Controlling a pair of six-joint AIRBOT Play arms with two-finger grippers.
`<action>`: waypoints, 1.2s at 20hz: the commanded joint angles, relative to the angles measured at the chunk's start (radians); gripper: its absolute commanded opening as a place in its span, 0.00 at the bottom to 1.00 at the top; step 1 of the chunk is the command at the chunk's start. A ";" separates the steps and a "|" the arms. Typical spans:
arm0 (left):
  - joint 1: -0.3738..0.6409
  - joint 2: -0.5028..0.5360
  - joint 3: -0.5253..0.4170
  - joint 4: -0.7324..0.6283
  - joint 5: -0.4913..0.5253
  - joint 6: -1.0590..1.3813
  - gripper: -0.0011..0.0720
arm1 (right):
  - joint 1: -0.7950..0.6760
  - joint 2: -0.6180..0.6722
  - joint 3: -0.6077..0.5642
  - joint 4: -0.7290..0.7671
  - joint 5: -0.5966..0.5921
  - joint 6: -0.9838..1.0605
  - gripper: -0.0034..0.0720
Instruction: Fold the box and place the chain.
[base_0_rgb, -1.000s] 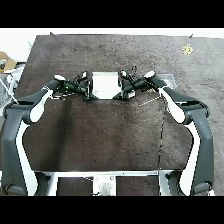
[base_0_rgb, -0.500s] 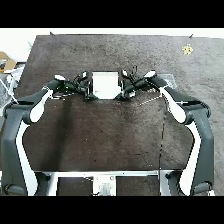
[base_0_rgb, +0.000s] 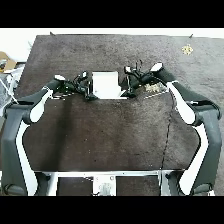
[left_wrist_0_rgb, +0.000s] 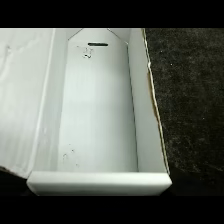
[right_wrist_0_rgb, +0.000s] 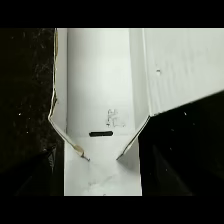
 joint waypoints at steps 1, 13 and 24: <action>0.000 0.000 0.000 0.001 0.000 0.000 0.48 | 0.000 0.073 0.001 -0.108 0.034 0.102 0.95; 0.000 0.000 0.000 0.001 0.000 0.000 0.48 | 0.048 0.044 0.001 0.324 -0.190 0.036 0.05; 0.000 0.000 0.000 0.001 0.000 0.000 0.48 | 0.041 -0.071 -0.001 0.275 -0.214 -0.062 0.05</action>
